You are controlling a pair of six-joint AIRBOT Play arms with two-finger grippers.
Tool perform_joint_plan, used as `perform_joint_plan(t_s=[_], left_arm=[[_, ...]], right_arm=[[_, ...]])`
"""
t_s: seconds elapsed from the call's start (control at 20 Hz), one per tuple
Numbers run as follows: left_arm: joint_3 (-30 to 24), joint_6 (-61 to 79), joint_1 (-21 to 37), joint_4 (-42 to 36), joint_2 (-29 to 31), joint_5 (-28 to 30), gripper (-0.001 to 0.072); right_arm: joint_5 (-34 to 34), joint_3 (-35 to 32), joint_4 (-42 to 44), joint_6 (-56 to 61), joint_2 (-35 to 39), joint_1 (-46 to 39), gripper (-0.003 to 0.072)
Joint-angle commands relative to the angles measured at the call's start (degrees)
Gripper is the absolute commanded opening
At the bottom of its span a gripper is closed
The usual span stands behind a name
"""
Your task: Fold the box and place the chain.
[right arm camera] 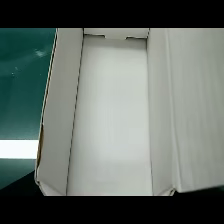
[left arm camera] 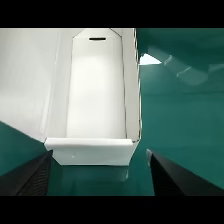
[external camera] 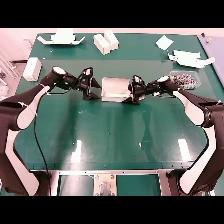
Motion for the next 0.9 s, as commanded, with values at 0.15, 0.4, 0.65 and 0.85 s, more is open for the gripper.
perform_joint_plan(t_s=[0.15,0.4,0.65,0.85], left_arm=[[0.04,0.24,-0.66,-2.05,-0.87,1.33,0.0713],[0.04,0.68,-0.74,-2.03,-0.98,5.05,0.0713],[0.33,0.22,0.13,-1.88,-0.83,3.43,0.0713],[0.31,1.49,-0.11,-2.08,-0.98,3.98,0.0713]], right_arm=[[0.0,0.0,0.02,0.0,0.04,0.02,0.0558],[0.02,0.0,0.02,0.0,0.04,0.02,0.0558],[0.0,0.0,0.02,0.0,0.04,0.02,0.0558],[0.0,0.0,0.02,0.0,0.04,0.02,0.0558]])
